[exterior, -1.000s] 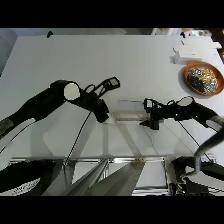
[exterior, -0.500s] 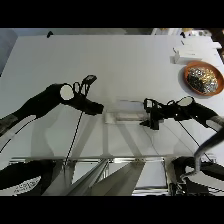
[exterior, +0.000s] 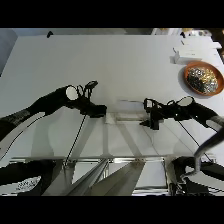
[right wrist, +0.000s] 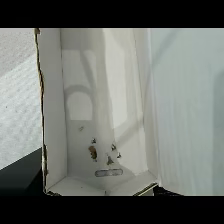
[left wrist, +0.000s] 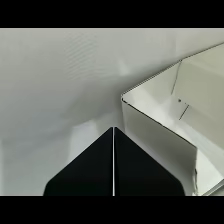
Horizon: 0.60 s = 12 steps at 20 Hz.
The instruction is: Fold the box and place the chain.
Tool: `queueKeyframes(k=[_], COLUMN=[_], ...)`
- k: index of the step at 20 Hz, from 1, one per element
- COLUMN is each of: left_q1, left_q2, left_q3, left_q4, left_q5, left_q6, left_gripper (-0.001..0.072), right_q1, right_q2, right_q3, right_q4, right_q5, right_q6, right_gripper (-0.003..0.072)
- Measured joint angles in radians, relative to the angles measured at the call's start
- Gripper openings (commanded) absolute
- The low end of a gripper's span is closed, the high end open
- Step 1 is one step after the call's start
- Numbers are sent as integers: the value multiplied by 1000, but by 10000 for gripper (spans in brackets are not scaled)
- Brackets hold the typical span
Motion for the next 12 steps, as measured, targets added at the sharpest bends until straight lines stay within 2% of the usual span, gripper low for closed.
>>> queueKeyframes(k=[12], left_q1=[-31], left_q2=[-13], left_q3=[1], left_q4=[-117], left_q5=[-28], left_q6=[138], left_gripper=[3], right_q1=[0], right_q2=[0], right_q3=[0], right_q4=[0], right_q5=[0], right_q6=[0], right_gripper=[339])
